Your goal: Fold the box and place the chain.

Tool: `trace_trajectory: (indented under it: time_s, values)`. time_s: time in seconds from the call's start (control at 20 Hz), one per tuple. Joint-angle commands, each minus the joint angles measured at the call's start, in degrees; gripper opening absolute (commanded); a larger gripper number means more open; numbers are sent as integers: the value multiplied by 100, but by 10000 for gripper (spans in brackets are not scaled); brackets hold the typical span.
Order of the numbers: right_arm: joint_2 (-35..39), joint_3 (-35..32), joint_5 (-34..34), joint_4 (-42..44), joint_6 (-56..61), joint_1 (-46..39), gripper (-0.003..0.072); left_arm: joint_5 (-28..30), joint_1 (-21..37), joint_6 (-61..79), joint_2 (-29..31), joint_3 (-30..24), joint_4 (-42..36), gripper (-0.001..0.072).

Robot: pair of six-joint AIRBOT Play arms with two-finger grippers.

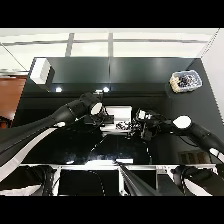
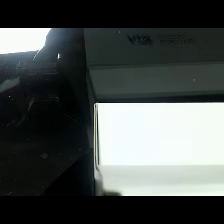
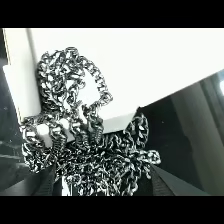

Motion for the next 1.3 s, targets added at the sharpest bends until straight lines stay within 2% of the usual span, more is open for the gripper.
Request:
trace_trajectory:
  time_s: [0.0,0.2,0.35,0.4,0.45,0.55,0.7,0.85,1.05,1.15,1.25]
  values:
    - [-444,146,280,162,-560,48,718,-7,4,0,2,2,0,29]
    - [-546,157,107,120,-389,46,713,-7,4,0,2,2,2,29]
    - [-549,157,-114,-188,278,46,709,-7,4,0,2,2,2,29]
    - [-549,157,-111,-243,361,46,593,-7,4,0,2,2,2,29]
    - [-549,157,-127,-227,470,46,432,-7,4,2,2,2,0,29]
    - [-542,160,-118,-184,481,46,56,-7,4,0,2,2,0,29]
    - [-369,162,-76,-212,852,46,12,-9,2,0,2,2,0,29]
    - [118,221,109,-678,2332,-70,12,-7,4,2,2,2,2,29]
    - [988,636,1248,-1075,3858,-577,12,-7,2,0,2,2,0,29]
    - [1320,1008,1956,-890,4975,-807,13,-7,2,0,2,2,0,29]
    - [1478,1386,2597,-398,5311,-903,13,-7,2,0,2,2,0,29]
